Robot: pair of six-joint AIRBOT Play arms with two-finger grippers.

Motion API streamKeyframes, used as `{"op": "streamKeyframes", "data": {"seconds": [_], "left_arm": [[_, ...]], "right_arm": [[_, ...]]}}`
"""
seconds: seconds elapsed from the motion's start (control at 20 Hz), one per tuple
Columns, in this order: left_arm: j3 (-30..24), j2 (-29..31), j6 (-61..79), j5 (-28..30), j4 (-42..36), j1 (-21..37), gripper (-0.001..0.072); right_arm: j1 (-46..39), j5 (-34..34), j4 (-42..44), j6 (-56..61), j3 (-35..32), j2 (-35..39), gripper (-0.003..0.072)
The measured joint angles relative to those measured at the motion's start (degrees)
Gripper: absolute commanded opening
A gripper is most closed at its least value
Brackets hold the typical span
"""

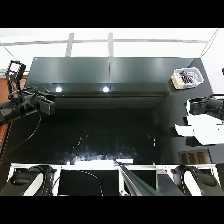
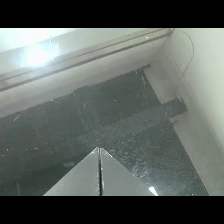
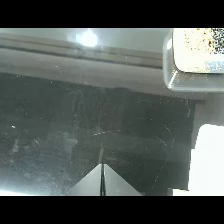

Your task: Fold the box and place the chain.

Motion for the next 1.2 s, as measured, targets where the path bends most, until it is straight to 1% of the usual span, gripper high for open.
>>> {"op": "streamKeyframes", "data": {"seconds": [0.7, 0.75, 0.85, 0.9, 0.95, 1.0, 1.05, 1.15, 1.2], "left_arm": [[0.0, -0.02, 0.0, 0.0, -0.22, 0.02, 0.0025], [0.02, -0.02, 0.0, 0.13, -0.55, 0.0, 0.0025], [0.0, -0.09, 0.0, 1.81, -1.57, 0.0, 0.0025], [0.0, -0.22, -0.02, 3.34, -2.45, 0.0, 0.0026], [0.02, -0.46, -0.02, 5.09, -3.04, 0.0, 0.0074], [0.02, -0.83, -0.09, 6.8, -3.54, 0.0, 0.0409], [0.02, -1.4, -0.42, 8.66, -4.07, 0.0, 0.0699], [0.0, -2.84, -1.86, 11.8, -5.18, 0.0, 0.0709], [0.0, -3.54, -2.1, 12.83, -5.44, 0.0, 0.0708]], "right_arm": [[0.0, -0.04, 0.09, 0.0, 0.0, 0.0, 0.0013], [0.0, -0.66, 0.17, 0.02, 0.0, 0.0, 0.0013], [0.0, -4.2, 1.25, 0.02, 0.0, 0.0, 0.0015], [0.0, -5.6, 2.36, 0.02, 0.0, 0.0, 0.0072], [0.0, -6.78, 3.76, 0.04, 0.0, 0.0, 0.0489], [0.0, -7.63, 4.72, 0.04, 0.0, 0.0, 0.072], [0.0, -8.68, 5.46, 0.13, 0.0, -0.13, 0.072], [-0.02, -10.6, 4.33, 3.63, 0.02, -0.85, 0.072], [-0.28, -11.23, 1.07, 7.58, 0.2, -1.77, 0.072]]}}
